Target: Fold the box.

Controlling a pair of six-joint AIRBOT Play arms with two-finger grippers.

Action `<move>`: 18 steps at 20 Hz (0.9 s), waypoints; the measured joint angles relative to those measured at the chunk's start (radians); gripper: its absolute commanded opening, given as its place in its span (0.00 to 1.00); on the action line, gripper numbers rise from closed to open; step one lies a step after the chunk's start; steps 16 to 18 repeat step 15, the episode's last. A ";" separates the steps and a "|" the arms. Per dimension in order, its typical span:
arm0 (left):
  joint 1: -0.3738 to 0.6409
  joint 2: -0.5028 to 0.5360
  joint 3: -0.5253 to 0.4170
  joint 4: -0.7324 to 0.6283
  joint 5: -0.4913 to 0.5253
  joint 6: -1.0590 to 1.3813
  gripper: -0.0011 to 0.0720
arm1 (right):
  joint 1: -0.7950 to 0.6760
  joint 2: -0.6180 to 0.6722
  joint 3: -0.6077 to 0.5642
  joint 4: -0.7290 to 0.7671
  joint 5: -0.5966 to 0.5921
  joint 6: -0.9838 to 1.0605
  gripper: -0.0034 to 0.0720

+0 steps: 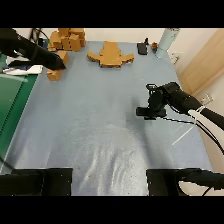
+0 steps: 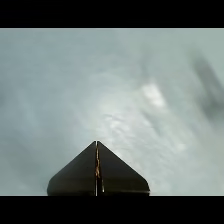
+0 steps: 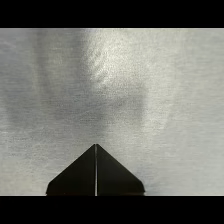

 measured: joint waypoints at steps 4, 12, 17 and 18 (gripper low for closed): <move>-0.198 0.145 -0.307 -0.023 0.103 0.006 0.03 | 0.000 0.000 0.000 0.000 0.000 0.000 0.05; -0.492 0.194 -0.659 -0.031 0.312 -0.018 0.04 | 0.000 0.000 0.000 -0.001 0.000 0.000 0.05; -0.517 0.192 -0.689 -0.034 0.331 -0.024 0.04 | 0.000 0.000 0.000 -0.001 0.000 0.000 0.05; -0.517 0.192 -0.689 -0.034 0.331 -0.024 0.04 | 0.000 0.000 0.000 -0.001 0.000 0.000 0.05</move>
